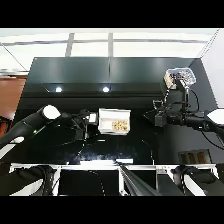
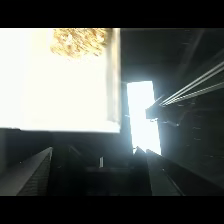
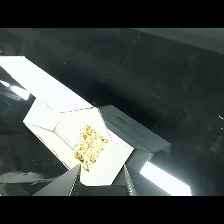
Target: Fold the box and place the chain.
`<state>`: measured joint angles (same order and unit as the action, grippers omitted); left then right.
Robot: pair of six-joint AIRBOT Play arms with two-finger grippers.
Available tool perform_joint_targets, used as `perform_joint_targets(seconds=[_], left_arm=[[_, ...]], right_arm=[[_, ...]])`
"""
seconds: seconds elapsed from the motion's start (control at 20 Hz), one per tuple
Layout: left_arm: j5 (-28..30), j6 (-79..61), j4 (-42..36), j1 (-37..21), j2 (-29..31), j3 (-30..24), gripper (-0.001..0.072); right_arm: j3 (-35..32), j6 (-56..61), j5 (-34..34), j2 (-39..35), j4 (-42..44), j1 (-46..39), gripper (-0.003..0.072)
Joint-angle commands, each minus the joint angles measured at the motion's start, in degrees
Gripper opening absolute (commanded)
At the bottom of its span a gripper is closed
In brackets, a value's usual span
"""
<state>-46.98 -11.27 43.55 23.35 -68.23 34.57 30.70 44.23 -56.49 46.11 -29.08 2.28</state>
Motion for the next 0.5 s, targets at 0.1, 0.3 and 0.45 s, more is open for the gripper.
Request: perform_joint_targets(seconds=[0.1,0.3,0.45], left_arm=[[1.86,-0.42,0.24,1.11,-4.22,2.80,0.0712],[2.82,-0.46,-5.31,0.20,-4.83,2.82,0.0712],[-0.35,-0.76,-4.72,0.09,-5.64,3.32,0.0707]], right_arm=[[0.00,0.17,-0.24,-0.04,0.00,0.00,0.0320],[0.00,0.17,-0.22,-0.04,-0.09,0.07,0.0320],[0.00,0.20,-0.26,-0.04,-0.11,0.07,0.0320]])
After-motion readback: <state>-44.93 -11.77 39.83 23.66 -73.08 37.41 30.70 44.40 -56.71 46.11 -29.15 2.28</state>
